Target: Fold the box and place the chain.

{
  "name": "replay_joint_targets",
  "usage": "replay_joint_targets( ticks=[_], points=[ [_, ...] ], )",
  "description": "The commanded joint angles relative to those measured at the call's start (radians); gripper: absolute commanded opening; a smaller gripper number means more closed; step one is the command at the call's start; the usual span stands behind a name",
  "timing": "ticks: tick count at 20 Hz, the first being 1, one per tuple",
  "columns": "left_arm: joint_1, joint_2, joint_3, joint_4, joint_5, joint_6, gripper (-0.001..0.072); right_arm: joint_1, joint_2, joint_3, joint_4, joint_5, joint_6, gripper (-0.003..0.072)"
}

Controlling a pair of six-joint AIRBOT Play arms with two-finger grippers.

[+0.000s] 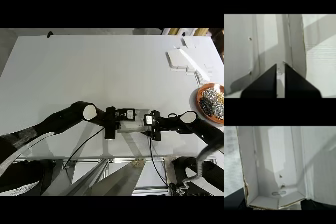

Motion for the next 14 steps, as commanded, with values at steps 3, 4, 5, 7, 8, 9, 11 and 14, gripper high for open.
replay_joint_targets(
  ticks=[3,4,5,7,8,9,11,14],
  points=[
    [0.091,0.164,0.0,0.23,-0.159,-0.475,0.0026,0.0,0.001,0.0,0.001,-0.002,0.002,0.0319],
    [0.116,0.191,0.0,0.275,-0.182,-0.577,0.0026,-0.001,0.001,0.0,0.001,-0.002,0.002,0.0319],
    [0.143,0.215,0.0,0.31,-0.198,-0.697,0.0026,0.0,0.001,0.0,0.001,-0.002,0.002,0.0319],
    [0.192,0.23,-0.006,0.33,-0.206,-0.927,0.0024,-0.001,0.001,0.0,0.001,-0.002,0.002,0.0319],
    [0.216,0.226,-0.021,0.324,-0.202,-1.032,0.0002,0.0,0.001,0.0,0.001,-0.002,0.002,0.0319],
    [0.233,0.218,-0.046,0.309,-0.194,-1.108,0.0002,-0.001,0.001,0.0,0.001,-0.002,0.002,0.0319],
    [0.241,0.187,-0.11,0.257,-0.167,-1.154,0.0002,0.0,0.001,0.0,0.001,-0.002,0.002,0.0319],
    [0.231,0.107,-0.165,0.089,-0.111,-1.156,0.0002,0.0,0.001,0.0,0.001,-0.002,0.002,0.0319]
  ],
)
